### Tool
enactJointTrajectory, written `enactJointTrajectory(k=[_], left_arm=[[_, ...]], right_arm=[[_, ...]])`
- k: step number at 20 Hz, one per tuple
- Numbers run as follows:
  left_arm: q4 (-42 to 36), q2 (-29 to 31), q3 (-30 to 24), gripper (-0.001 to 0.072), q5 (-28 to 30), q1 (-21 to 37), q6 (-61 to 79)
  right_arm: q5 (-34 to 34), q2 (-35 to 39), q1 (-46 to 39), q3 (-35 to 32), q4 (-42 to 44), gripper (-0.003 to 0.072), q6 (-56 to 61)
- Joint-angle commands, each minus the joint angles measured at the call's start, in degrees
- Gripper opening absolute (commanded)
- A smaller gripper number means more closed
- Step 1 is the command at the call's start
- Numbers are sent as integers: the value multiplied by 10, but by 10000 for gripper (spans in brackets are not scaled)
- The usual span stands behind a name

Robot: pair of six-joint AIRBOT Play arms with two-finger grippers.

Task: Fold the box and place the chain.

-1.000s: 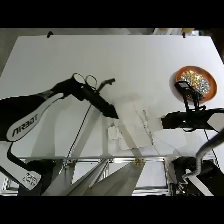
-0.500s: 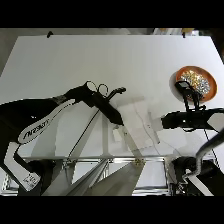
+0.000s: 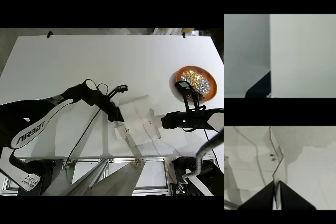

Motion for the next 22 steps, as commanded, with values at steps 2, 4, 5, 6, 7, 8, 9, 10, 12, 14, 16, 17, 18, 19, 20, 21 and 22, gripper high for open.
enactJointTrajectory(k=[2,4,5,6,7,8,9,10,12,14,16,17,18,19,20,21,22], left_arm=[[114,59,0,2,30,-6,32],[206,90,0,2,30,-14,31],[244,104,0,1,30,-20,31],[270,115,0,1,30,-24,32],[293,123,0,1,30,-30,32],[308,128,-1,0,30,-34,31],[308,130,-4,0,32,-35,32],[299,130,-8,0,40,-36,32],[252,130,-27,0,70,-36,52],[202,130,-45,0,99,-36,91],[182,128,-49,1,116,-36,96],[182,128,-49,1,122,-36,96],[184,128,-49,1,126,-36,94],[187,128,-49,1,129,-36,91],[187,127,-49,1,132,-36,91],[187,125,-49,2,132,-36,91],[187,122,-49,2,131,-36,91]], right_arm=[[0,0,1,1,9,383,-2],[0,3,1,1,8,399,-4],[1,7,1,1,8,399,-14],[1,12,1,1,6,399,-17],[2,20,0,1,0,399,-17],[3,28,0,2,-7,399,-18],[5,39,0,2,-16,399,-18],[5,49,0,2,-25,399,-23],[4,68,0,2,-28,399,-53],[4,75,0,2,-28,399,-75],[2,75,0,2,-27,399,-82],[2,75,0,2,-25,399,-91],[1,75,0,2,-25,398,-93],[0,75,0,2,-25,398,-93],[0,75,0,2,-25,398,-93],[0,75,0,2,-26,398,-95],[0,75,0,2,-25,398,-103]])
